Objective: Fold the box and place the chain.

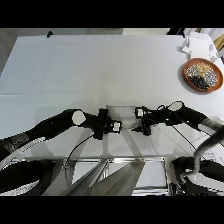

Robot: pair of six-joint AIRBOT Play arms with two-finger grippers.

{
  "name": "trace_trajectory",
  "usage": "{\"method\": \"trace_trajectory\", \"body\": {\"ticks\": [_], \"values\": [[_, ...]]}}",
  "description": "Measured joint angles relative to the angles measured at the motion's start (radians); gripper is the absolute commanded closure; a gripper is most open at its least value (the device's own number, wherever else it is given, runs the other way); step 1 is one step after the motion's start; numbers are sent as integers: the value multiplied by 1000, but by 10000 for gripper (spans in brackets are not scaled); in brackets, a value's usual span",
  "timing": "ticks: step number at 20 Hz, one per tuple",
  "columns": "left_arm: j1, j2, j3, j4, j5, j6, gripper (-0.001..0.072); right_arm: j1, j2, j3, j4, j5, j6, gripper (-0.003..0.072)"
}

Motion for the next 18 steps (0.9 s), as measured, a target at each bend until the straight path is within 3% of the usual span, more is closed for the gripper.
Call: {"method": "trace_trajectory", "body": {"ticks": [1,4,5,6,8,13,18], "values": [[0,0,0,-2,3,-1,189,0,0,0,0,0,0,286],[0,7,0,0,6,0,221,0,0,0,0,0,1,286],[0,13,0,2,6,0,294,0,0,0,0,0,1,286],[0,21,0,3,7,0,411,0,0,0,0,0,1,286],[0,41,0,-3,13,-3,706,0,0,0,1,0,2,286],[3,130,0,23,-70,-85,704,0,0,0,2,-2,4,286],[76,272,0,220,-217,-580,705,0,0,0,2,-1,3,286]]}}
